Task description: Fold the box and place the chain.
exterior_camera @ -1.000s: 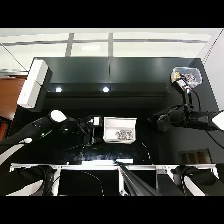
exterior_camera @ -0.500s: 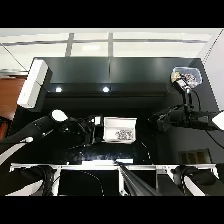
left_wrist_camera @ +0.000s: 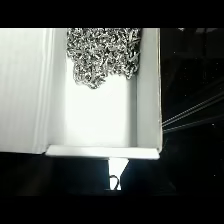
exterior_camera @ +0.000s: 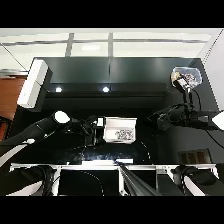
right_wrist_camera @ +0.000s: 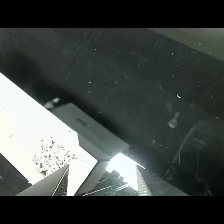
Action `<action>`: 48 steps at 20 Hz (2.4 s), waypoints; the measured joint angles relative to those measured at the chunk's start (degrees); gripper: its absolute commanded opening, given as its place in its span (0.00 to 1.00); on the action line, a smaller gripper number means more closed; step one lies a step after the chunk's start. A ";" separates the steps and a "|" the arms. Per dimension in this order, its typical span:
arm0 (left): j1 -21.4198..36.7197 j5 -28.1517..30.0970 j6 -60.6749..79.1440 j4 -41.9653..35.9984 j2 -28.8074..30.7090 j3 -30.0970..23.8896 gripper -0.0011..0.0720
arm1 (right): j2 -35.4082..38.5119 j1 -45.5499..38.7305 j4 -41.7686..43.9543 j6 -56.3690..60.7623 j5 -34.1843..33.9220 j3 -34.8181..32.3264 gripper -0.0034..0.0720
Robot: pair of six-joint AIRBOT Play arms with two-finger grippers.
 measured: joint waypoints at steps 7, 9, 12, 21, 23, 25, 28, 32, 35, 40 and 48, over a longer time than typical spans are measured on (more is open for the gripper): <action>-1.38 0.72 -0.09 0.15 0.00 0.00 0.51 | -2.08 1.90 1.99 2.19 -11.45 0.13 0.98; -1.44 0.81 -0.09 0.20 0.00 0.00 0.51 | -4.50 2.97 5.05 2.56 -13.55 0.24 0.98; -1.49 0.90 -0.15 0.24 0.00 0.00 0.51 | -8.44 5.66 8.17 1.97 -14.69 0.28 0.97; -1.49 0.94 -0.15 0.26 0.00 0.00 0.51 | -12.98 12.63 6.84 -16.31 -2.19 0.28 0.97; -1.49 0.94 -0.15 0.26 0.00 0.00 0.51 | -13.14 13.00 6.62 -19.87 -1.09 0.15 0.97; -1.49 0.94 -0.15 0.26 0.00 0.00 0.51 | -13.22 13.53 6.51 -23.63 -0.63 -0.35 0.74; -1.49 0.96 -0.15 0.26 0.00 0.00 0.51 | -13.33 14.86 6.49 -28.46 -1.40 -0.92 0.67; -1.49 0.96 -0.17 0.26 0.00 0.00 0.51 | -13.38 17.22 6.36 -31.04 -4.04 -1.16 0.31; -1.49 0.96 -0.20 0.26 0.00 0.00 0.51 | -13.38 18.23 6.27 -31.56 -5.18 -1.22 0.31; -1.49 0.96 -0.07 0.28 0.00 0.00 0.51 | -13.38 18.78 6.16 -31.58 -4.79 -1.22 0.31; -1.49 0.96 -0.07 0.28 0.00 0.00 0.51 | -13.42 18.91 6.10 -31.17 -3.23 -1.29 0.31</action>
